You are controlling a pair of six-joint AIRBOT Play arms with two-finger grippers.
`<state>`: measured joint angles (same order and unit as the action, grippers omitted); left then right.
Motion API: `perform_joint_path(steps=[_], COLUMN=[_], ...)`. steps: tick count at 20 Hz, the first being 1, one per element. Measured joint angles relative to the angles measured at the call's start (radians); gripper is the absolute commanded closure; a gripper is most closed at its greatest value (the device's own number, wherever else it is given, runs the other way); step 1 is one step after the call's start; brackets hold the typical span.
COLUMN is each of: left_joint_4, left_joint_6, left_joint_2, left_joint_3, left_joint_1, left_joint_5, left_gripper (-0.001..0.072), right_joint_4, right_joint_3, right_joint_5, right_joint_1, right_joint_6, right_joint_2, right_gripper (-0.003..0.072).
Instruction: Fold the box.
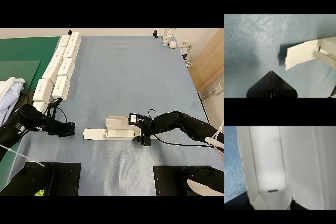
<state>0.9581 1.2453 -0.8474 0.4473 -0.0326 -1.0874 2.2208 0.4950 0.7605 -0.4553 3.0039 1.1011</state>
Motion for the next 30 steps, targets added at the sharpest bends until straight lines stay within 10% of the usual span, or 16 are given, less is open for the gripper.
perform_joint_path(steps=[10, 30], left_joint_4=[-0.259, -0.546], left_joint_6=[-0.198, -0.339], left_joint_2=[-0.215, -0.242], left_joint_3=[-0.033, 0.014], left_joint_1=[0.018, 0.250], left_joint_5=[0.102, 0.161], left_gripper=[0.0698, 0.0694], right_joint_4=[0.000, 0.000], right_joint_3=[0.000, 0.000], right_joint_5=[0.000, 0.000], right_joint_1=[0.000, 0.000], right_joint_6=[0.000, 0.000], right_joint_2=[0.000, 0.000], right_gripper=[0.0171, 0.0170])
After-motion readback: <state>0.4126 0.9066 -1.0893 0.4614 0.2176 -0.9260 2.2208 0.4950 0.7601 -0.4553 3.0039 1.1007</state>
